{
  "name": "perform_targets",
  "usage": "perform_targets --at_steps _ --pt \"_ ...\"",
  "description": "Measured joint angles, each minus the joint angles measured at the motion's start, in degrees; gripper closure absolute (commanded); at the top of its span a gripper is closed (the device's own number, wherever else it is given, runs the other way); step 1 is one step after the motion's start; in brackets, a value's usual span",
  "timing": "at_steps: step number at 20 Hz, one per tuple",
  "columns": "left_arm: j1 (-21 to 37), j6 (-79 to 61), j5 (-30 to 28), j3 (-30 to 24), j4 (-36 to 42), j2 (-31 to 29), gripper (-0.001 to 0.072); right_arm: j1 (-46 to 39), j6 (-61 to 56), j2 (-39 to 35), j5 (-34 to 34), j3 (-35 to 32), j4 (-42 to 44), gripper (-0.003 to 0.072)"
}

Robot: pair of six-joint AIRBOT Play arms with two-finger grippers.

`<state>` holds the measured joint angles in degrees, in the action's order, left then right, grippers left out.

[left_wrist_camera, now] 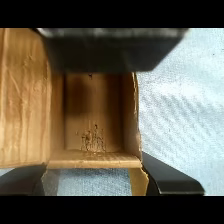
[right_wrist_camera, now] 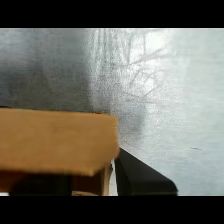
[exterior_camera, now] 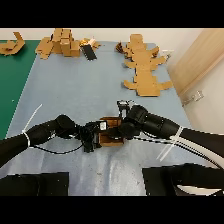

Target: Fold the box.

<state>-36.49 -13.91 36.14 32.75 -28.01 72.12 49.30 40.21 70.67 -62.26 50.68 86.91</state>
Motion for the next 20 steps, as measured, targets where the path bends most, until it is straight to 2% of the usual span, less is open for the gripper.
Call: perform_targets --at_steps 7,8,9,11,12,13,16,20 --pt "0.0 0.0 0.0 0.0 0.0 0.0 0.0209 0.0 -3.06 -6.43 -1.97 0.26 -1.9 0.0325" --pt "0.0 0.0 0.0 0.0 0.02 0.0 0.0209 -0.02 -3.65 -7.58 -2.56 0.26 -2.1 0.0383" --pt "0.0 0.0 0.0 0.0 0.02 0.0 0.0209 -0.15 -4.24 -8.87 -2.89 0.11 -2.12 0.0495" --pt "0.0 0.0 0.0 0.0 0.02 0.0 0.0209 -1.44 -5.03 -11.45 -3.26 -0.74 -2.08 0.065" --pt "0.0 0.0 0.0 0.0 0.02 0.0 0.0209 -2.8 -5.07 -12.87 -3.1 -1.73 -1.79 0.0681" --pt "0.0 0.0 0.0 0.0 0.0 0.0 0.0209 -4.68 -4.37 -14.27 -2.36 -3.1 -0.39 0.0681" --pt "0.0 0.0 0.0 0.0 0.0 0.0 0.0209 -14.8 6.45 -17.42 3.93 -9.01 8.9 0.0681" --pt "0.0 0.0 0.0 0.0 0.02 0.0 0.0209 -30.73 32.83 -14.25 9.29 -12.55 28.61 0.0683"
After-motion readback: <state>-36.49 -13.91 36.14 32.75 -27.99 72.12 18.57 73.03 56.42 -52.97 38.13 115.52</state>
